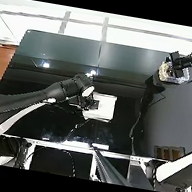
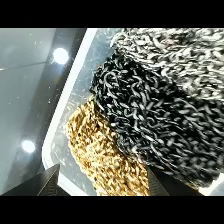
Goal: Fold the box and place the chain.
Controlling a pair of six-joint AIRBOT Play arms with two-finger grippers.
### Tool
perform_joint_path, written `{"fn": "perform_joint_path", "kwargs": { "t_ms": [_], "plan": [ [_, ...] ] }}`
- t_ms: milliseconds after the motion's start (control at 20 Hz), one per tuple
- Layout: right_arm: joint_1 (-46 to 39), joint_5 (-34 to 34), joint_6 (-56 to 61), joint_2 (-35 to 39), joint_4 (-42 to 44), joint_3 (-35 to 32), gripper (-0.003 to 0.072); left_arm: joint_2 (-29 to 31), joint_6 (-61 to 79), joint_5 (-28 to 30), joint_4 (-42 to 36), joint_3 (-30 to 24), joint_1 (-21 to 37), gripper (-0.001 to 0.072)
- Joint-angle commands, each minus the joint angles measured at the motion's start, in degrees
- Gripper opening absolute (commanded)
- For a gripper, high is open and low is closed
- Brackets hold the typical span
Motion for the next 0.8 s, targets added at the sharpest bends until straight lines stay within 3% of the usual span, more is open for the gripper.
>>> {"fn": "perform_joint_path", "kwargs": {
  "t_ms": [0, 50, 100, 200, 450, 750],
  "plan": [
    [-0.1, -1.6, -1.0, -2.1, 4.9, 0.2, 0.059, 0.0, 0.0, 0.1, 0.0, 0.0, 0.1, 0.0029],
    [-0.2, -1.7, -1.5, -2.4, 5.3, 0.2, 0.0528, 0.0, 0.0, 0.2, 0.0, 0.0, 0.1, 0.0029],
    [-0.2, -1.7, -2.5, -2.4, 4.7, 0.2, 0.039, 0.0, 0.0, 0.2, 0.0, 0.0, 0.1, 0.0029],
    [-0.3, -1.1, -8.0, -2.2, 5.0, 0.2, 0.0015, 0.0, 0.0, 0.2, 0.0, 0.0, 0.1, 0.003],
    [-0.8, 1.6, -24.6, 2.4, 5.1, 0.3, 0.0014, 0.0, 0.0, 0.2, 0.0, 0.0, 0.1, 0.0029],
    [-1.6, 6.7, -40.9, 15.9, 6.1, 0.3, 0.0013, 0.0, 0.0, 0.4, 0.0, 0.0, 0.1, 0.0029]
  ]
}}
